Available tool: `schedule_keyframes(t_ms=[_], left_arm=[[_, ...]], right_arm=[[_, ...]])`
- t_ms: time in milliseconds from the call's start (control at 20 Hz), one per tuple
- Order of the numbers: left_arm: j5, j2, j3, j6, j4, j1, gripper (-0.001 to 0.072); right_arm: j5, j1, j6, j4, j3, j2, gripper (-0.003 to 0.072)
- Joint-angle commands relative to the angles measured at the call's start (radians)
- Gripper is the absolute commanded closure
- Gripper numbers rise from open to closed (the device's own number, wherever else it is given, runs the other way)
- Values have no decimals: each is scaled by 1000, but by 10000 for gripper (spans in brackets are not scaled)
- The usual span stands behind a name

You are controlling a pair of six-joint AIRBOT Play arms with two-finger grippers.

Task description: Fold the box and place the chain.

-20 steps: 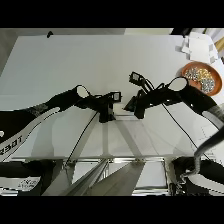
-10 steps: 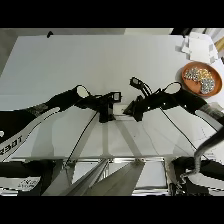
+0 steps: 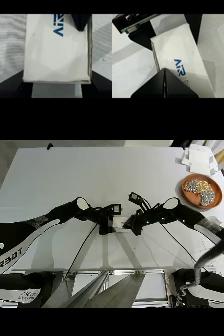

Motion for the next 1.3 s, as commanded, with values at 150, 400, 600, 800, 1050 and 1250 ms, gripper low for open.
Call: schedule_keyframes(t_ms=[150, 400, 600, 800, 1050, 1250], left_arm=[[0, 0, 0, -3, -3, 1, 693], [0, 0, 0, -3, -3, 1, 693], [0, 0, 0, -3, -3, 1, 693], [0, 0, 0, -3, -3, 1, 693], [-3, -1, 0, -3, -15, 1, 695], [-5, -1, 0, -3, -16, 1, 696]], right_arm=[[-9, -33, 130, -27, 48, 136, 678], [27, -135, 628, -347, 99, 357, 678], [398, -215, 1086, -863, 97, 425, 678], [630, -322, 1190, -980, 41, 425, 678], [572, -340, 1242, -851, -24, 425, 678], [528, -340, 1257, -823, -28, 425, 678]])
